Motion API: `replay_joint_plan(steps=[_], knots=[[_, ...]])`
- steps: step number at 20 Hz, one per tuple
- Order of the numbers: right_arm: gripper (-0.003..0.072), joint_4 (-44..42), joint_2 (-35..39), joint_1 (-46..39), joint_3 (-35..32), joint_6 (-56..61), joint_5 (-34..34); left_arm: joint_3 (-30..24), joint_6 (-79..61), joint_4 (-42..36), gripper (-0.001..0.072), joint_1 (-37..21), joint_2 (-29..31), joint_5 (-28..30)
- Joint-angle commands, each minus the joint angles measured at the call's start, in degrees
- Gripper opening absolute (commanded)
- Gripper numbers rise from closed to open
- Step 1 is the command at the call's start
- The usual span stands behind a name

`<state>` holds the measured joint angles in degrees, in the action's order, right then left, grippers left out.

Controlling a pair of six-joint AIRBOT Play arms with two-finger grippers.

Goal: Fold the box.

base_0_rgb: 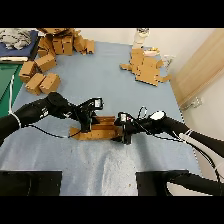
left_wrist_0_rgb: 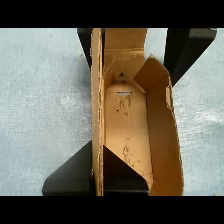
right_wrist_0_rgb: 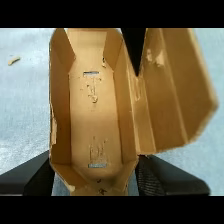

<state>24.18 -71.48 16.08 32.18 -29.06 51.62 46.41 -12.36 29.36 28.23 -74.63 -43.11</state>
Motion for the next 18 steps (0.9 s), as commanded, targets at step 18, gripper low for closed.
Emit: replay_joint_plan(steps=[18], knots=[[0.072, 0.5, -0.9, 0.1, 0.0, -2.1, -0.7, 0.1, 0.0, 0.0, 0.0012, 0.0, 0.0, 0.1]])
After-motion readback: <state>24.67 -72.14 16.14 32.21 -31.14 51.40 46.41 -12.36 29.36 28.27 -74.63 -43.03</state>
